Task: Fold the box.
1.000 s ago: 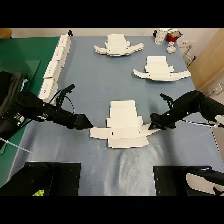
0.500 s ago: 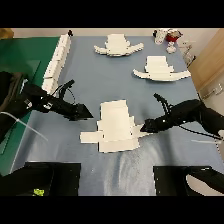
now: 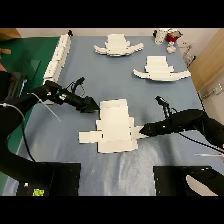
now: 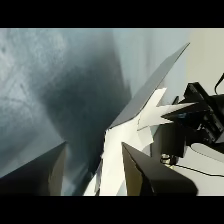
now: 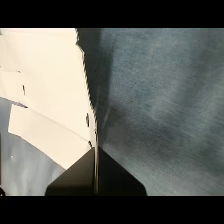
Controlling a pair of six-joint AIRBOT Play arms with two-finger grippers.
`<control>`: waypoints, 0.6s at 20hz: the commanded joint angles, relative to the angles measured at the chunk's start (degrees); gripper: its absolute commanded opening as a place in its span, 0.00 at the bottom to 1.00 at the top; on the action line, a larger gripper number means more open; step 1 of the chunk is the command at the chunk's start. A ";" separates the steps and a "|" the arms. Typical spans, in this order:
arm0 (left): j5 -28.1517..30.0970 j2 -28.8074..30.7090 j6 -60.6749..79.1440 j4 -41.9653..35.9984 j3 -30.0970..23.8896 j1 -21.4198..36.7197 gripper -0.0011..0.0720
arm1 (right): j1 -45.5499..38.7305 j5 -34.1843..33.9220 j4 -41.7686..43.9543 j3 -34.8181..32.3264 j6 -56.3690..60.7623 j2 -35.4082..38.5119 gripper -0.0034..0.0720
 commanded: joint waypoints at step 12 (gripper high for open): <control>-12.81 -9.64 12.04 2.99 12.55 -8.81 0.24 | 0.09 0.35 -0.13 -0.22 -0.02 0.17 0.05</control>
